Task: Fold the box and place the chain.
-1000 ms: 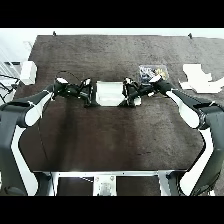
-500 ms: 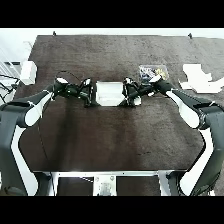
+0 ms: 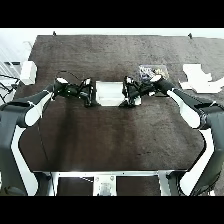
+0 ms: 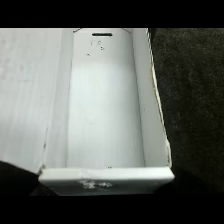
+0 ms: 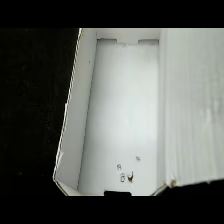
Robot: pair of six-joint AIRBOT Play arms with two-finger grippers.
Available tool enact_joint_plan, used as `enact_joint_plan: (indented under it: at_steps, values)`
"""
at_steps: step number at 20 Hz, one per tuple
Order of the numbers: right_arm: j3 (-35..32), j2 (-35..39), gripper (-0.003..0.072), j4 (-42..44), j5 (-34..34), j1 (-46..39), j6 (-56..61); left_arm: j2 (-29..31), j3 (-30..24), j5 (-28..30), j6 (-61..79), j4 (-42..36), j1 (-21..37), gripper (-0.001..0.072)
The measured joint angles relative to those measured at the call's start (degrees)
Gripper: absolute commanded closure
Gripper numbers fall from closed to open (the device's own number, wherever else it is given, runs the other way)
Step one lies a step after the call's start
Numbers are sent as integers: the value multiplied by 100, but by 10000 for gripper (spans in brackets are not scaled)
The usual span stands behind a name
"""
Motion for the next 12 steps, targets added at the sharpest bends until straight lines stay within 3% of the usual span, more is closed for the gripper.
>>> enact_joint_plan:
  at_steps: [9, 10, 11, 12]
  values:
    - [7, 470, -34, -647, 197, -660, 570, 0, 2, 39, -24, -20, 7, 301]
    - [7, 575, 95, -651, 317, -756, 619, 0, 2, 33, -24, -17, 7, 301]
    - [7, 664, 425, -619, 446, -820, 660, 0, 2, 28, -22, -15, 7, 301]
    - [7, 737, 682, -529, 619, -852, 704, 0, 2, 24, -20, -13, 7, 301]
